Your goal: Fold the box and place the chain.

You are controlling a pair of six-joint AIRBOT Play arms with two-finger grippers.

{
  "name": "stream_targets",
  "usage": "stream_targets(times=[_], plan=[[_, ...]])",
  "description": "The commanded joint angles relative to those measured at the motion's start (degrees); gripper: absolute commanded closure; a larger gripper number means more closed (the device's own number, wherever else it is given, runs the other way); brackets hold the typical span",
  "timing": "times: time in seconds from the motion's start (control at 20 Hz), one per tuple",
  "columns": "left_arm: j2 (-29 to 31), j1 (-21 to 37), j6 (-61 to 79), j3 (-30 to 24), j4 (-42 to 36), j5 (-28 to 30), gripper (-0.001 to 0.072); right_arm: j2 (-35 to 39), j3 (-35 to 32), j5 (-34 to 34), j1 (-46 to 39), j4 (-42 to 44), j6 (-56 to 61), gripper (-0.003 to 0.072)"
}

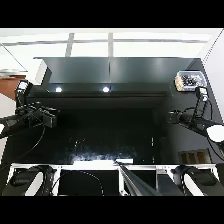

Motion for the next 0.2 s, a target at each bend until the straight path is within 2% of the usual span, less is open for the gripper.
stream_targets(times=[0.0,0.15], plan=[[0.04,-0.04,0.09,-0.04,0.02,-0.02,0.0680,0.04,-0.02,-0.09,0.00,0.04,0.02,0.0649],[0.04,-0.04,0.09,-0.04,0.02,-0.02,0.0680,0.04,-0.02,-0.09,0.00,0.02,0.02,0.0649]])
